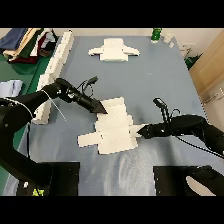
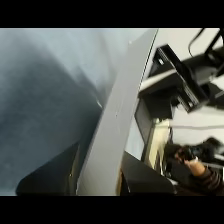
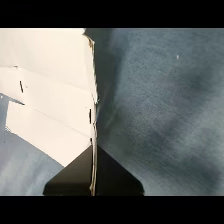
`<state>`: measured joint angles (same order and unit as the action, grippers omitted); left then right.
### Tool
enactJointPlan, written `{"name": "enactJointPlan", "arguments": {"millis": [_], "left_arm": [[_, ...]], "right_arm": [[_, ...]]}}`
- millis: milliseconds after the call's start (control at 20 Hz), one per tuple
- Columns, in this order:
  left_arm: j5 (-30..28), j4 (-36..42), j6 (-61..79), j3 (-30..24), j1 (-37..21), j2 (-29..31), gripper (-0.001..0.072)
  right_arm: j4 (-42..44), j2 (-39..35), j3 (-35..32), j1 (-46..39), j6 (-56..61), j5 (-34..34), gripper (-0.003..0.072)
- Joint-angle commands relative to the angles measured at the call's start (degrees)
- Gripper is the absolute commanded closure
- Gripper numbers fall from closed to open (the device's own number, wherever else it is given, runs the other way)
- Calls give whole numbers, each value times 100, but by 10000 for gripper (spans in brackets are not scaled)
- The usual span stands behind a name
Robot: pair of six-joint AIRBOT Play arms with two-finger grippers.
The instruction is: Fold the box.
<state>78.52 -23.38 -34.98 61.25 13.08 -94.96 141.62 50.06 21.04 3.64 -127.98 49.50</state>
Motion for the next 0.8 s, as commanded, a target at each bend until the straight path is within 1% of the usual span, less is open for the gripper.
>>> {"name": "enactJointPlan", "arguments": {"millis": [0,200,450,500,550,700,750], "left_arm": [[459,-407,70,103,162,-125,424],[205,-463,68,138,181,-125,426],[9,-444,70,393,184,-125,426],[-48,-444,70,407,184,-125,460],[-76,-450,168,411,184,-125,697],[-26,-431,409,411,210,-125,695],[-7,-372,407,411,232,-125,696]], "right_arm": [[-7,-7,-4,4,2,-42,683],[-20,-7,-4,4,2,-44,683],[-42,-7,-4,4,2,-44,683],[-42,-7,-4,4,2,-44,683],[-42,-4,-4,4,2,-44,683],[-39,-2,-4,4,2,-46,682],[-39,-2,-4,4,4,-46,665]]}}
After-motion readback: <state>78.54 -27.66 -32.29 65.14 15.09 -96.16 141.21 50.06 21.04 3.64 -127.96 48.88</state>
